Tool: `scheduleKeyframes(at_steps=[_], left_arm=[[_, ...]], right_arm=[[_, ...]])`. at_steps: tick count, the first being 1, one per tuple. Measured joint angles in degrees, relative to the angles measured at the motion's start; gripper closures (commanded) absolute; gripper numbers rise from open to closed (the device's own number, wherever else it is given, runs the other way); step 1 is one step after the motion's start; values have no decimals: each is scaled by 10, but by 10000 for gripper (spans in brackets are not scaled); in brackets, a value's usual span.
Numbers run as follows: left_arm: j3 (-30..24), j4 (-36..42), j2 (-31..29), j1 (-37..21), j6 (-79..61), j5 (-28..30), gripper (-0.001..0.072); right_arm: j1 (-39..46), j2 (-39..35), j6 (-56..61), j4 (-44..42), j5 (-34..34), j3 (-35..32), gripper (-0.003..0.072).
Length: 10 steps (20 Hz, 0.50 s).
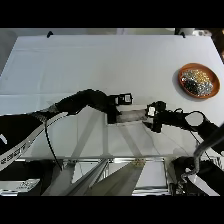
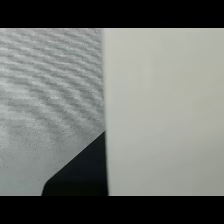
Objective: Fold the box and place the chain.
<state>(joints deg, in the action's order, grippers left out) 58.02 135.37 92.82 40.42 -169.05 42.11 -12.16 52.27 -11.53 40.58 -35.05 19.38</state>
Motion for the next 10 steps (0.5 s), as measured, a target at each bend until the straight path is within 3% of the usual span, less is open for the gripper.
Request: scheduleKeyframes(at_steps=[10], left_arm=[[0, -1, 0, 0, -1, 2, 696]], right_arm=[[15, 77, -109, -90, -36, 0, 8]])
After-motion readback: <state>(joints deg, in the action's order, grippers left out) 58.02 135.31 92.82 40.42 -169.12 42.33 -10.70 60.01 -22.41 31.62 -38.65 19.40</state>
